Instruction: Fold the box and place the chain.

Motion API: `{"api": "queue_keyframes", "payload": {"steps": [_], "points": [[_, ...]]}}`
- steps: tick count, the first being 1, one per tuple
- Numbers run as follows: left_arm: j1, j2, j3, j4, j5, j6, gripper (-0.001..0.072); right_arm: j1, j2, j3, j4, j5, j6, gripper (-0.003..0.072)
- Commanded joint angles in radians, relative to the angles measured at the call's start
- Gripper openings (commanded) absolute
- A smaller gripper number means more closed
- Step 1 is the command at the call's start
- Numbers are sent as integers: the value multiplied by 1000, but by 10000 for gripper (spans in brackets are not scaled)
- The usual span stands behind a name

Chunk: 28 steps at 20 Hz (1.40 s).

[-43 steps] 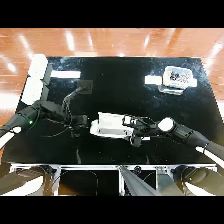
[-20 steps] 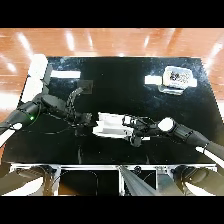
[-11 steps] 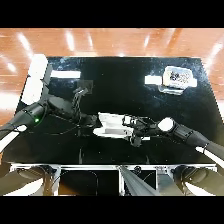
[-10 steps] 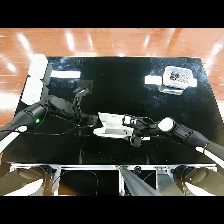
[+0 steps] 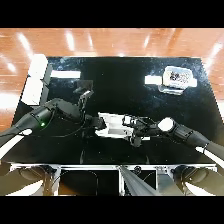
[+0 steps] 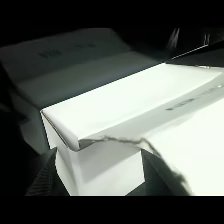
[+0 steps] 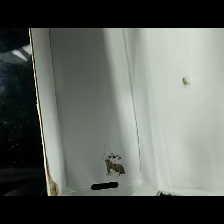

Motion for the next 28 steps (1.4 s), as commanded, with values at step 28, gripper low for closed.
{"api": "queue_keyframes", "payload": {"steps": [28], "points": [[-280, -121, 192, 653, 56, -724, 443, 1, 1, 0, 0, 0, 1, 537]]}}
